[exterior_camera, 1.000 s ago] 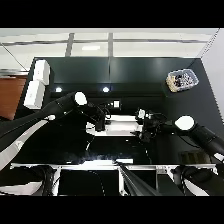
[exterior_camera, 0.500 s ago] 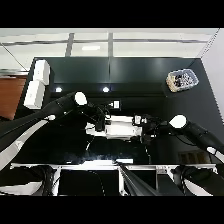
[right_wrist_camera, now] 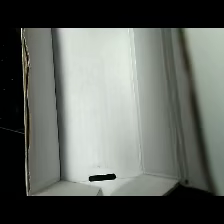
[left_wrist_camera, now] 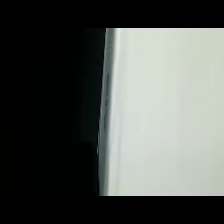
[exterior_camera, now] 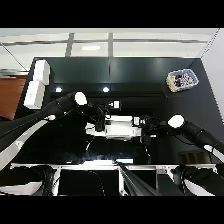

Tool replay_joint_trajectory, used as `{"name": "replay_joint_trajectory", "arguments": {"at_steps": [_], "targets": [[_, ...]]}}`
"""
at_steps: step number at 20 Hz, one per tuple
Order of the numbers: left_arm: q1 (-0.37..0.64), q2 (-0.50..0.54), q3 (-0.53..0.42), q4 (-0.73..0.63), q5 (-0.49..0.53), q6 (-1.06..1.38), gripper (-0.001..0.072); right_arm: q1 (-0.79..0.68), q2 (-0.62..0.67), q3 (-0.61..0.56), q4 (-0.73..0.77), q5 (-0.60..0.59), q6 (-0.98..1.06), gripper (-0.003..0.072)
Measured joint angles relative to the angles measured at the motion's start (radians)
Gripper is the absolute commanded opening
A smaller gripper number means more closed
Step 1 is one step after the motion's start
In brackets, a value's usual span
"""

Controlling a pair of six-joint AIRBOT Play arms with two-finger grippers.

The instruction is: Fold the box and place the chain.

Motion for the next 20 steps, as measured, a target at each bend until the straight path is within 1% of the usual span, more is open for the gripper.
{"name": "replay_joint_trajectory", "arguments": {"at_steps": [7, 8, 9, 12, 13, 15, 16, 17, 20], "targets": [[0.000, 0.000, 0.000, 0.000, -0.011, -0.003, 0.0031, 0.002, -0.024, 0.000, 0.025, -0.002, -0.028, 0.0668], [0.000, 0.000, 0.000, 0.000, -0.012, -0.003, 0.0031, 0.002, -0.027, 0.000, 0.026, -0.002, -0.030, 0.0590], [0.000, 0.000, 0.000, 0.000, -0.014, -0.003, 0.0031, 0.003, -0.029, 0.001, 0.025, -0.004, -0.031, 0.0476], [0.000, 0.000, 0.000, 0.000, -0.015, -0.003, 0.0034, 0.003, -0.032, 0.002, 0.024, -0.002, -0.031, 0.0476], [0.000, 0.001, 0.000, 0.000, -0.015, -0.003, 0.0072, 0.003, -0.032, 0.002, 0.024, -0.002, -0.031, 0.0476], [0.000, 0.006, -0.002, 0.015, -0.017, -0.007, 0.0491, 0.003, -0.033, 0.002, 0.025, -0.005, -0.030, 0.0476], [0.000, 0.016, -0.001, 0.011, -0.019, -0.008, 0.0561, 0.003, -0.033, 0.002, 0.024, -0.005, -0.031, 0.0476], [0.000, 0.029, 0.000, 0.010, -0.010, -0.011, 0.0561, 0.003, -0.033, 0.002, 0.023, -0.005, -0.031, 0.0476], [0.002, 0.097, -0.001, 0.077, -0.021, -0.086, 0.0555, 0.003, -0.033, 0.002, 0.021, -0.005, -0.031, 0.0476]]}}
